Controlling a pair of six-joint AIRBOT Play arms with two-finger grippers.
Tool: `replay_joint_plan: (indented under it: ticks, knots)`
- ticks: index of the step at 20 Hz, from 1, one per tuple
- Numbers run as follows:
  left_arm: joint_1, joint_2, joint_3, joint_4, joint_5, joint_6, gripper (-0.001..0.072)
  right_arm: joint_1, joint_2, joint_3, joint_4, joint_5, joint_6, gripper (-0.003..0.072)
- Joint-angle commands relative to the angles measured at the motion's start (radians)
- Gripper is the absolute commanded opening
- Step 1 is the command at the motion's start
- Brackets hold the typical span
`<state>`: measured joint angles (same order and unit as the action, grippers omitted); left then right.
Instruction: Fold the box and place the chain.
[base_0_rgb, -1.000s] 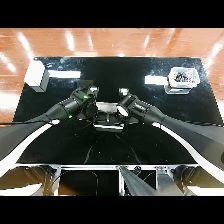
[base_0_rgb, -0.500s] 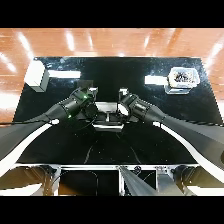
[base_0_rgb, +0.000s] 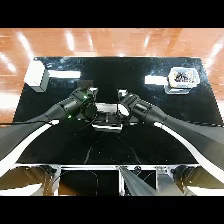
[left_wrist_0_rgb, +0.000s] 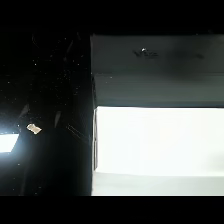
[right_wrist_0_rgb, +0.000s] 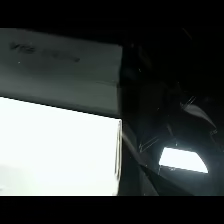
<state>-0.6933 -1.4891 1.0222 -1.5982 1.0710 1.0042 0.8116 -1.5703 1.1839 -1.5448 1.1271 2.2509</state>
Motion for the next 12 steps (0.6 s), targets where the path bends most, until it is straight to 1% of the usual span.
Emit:
replay_joint_plan:
  ticks: [1,2,3,6,7,8,9,12]
  knots:
    - [0.0,0.0,0.0,-0.008,-0.003,-0.002,0.0026,0.0,0.01,0.0,-0.009,0.018,0.0,0.0473]
    - [0.0,0.0,0.0,-0.008,-0.002,-0.002,0.0026,0.0,0.01,0.0,-0.008,0.018,-0.012,0.0226]
    - [0.0,0.0,0.0,-0.008,-0.002,-0.002,0.0026,0.0,0.01,0.0,-0.007,0.018,-0.031,0.0008]
    - [0.0,0.0,0.0,-0.008,-0.002,-0.002,0.0026,-0.004,0.01,0.0,-0.007,0.019,-0.053,0.0013]
    - [0.0,0.0,0.0,-0.008,-0.003,-0.002,0.0026,-0.007,0.01,0.0,-0.006,0.02,-0.053,0.0097]
    - [0.0,0.0,0.0,-0.008,-0.005,-0.002,0.0026,-0.008,0.01,0.0,0.003,0.028,-0.056,0.0442]
    - [0.0,0.0,0.0,-0.008,-0.006,-0.002,0.0026,-0.008,0.014,0.0,0.003,0.038,-0.08,0.0584]
    - [0.0,0.0,0.0,-0.012,-0.006,-0.002,0.0026,-0.007,0.077,0.0,-0.001,0.059,-0.151,0.0586]
